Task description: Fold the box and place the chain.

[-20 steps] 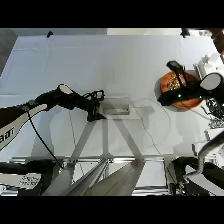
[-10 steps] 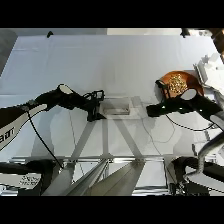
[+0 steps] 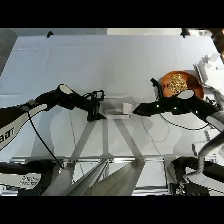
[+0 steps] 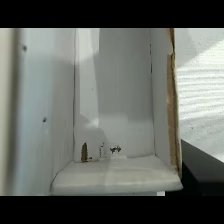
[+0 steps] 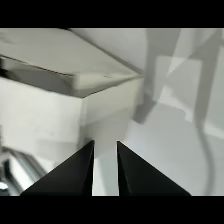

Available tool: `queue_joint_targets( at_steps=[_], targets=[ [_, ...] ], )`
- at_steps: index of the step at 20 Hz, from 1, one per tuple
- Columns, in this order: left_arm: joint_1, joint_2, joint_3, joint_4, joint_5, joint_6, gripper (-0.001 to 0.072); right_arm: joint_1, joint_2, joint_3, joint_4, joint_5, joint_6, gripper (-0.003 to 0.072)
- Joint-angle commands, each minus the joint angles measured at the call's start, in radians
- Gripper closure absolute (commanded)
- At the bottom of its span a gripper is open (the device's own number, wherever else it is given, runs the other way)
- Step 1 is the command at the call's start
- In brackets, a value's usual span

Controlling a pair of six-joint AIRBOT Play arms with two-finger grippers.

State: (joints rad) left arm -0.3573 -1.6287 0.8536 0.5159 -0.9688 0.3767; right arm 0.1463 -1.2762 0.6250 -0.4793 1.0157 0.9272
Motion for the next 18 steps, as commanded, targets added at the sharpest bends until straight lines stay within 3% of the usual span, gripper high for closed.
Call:
queue_joint_targets(
  at_steps=[1,3,7,8,9,13,18],
  targets=[
    [0.0,0.001,0.0,0.0,0.0,0.0,0.0305,0.003,0.037,0.0,0.059,0.015,0.019,0.0504],
    [0.0,0.001,0.0,0.0,0.0,0.0,0.0305,0.022,0.04,0.0,0.058,0.011,0.019,0.0496],
    [0.0,0.001,0.0,0.0,0.0,0.0,0.0305,0.096,0.04,0.0,0.056,-0.067,0.019,0.0313],
    [0.0,0.001,0.0,0.0,0.0,0.0,0.0305,0.109,0.04,0.002,0.039,-0.087,0.019,0.0208],
    [0.0,0.001,0.0,0.0,0.0,0.0,0.0305,0.119,0.04,0.008,0.004,-0.102,0.023,0.0166],
    [0.0,0.001,0.0,0.0,0.0,0.0,0.0305,0.143,0.04,0.059,-0.215,-0.16,0.195,0.0165],
    [0.0,0.001,0.0,0.0,0.0,0.0,0.0305,0.194,0.04,0.095,-0.231,-0.168,0.252,0.0166]
  ],
)
